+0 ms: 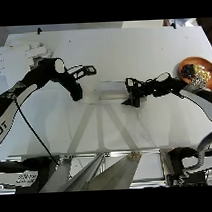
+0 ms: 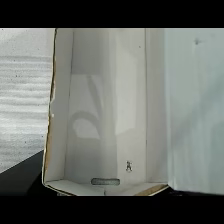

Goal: Fold the box and place the chain.

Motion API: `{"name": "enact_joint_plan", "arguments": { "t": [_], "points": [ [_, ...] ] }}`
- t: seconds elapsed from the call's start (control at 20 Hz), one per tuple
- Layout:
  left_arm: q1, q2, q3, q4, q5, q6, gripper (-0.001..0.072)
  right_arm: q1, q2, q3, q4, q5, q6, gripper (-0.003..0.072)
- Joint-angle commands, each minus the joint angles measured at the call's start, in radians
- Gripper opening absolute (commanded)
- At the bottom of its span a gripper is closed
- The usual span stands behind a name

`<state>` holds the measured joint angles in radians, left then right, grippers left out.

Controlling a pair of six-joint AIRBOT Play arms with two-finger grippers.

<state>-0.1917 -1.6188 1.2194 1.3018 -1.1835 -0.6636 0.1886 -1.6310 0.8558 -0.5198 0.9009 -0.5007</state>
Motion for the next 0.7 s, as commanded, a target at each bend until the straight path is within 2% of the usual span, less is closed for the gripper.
{"name": "enact_joint_plan", "arguments": {
  "t": [0.0,0.25,0.4,0.55,0.65],
  "points": [
    [0.001,-0.001,-0.027,-0.006,-0.006,-0.018,0.0004,0.0,0.001,0.001,0.001,0.0,0.002,0.0403],
    [0.0,0.01,-0.077,-0.045,0.014,-0.017,0.0005,0.0,0.001,0.001,0.001,0.0,0.002,0.0403],
    [0.0,0.076,-0.077,-0.075,0.059,-0.013,0.0006,0.0,0.001,0.001,0.001,0.0,0.002,0.0403],
    [0.001,0.146,-0.077,-0.167,0.065,0.015,0.0012,0.0,0.001,0.001,0.001,0.0,0.002,0.0403],
    [0.001,0.171,-0.077,-0.28,0.053,0.185,0.0012,0.0,0.001,0.001,0.001,0.0,0.002,0.0403]
  ]
}}
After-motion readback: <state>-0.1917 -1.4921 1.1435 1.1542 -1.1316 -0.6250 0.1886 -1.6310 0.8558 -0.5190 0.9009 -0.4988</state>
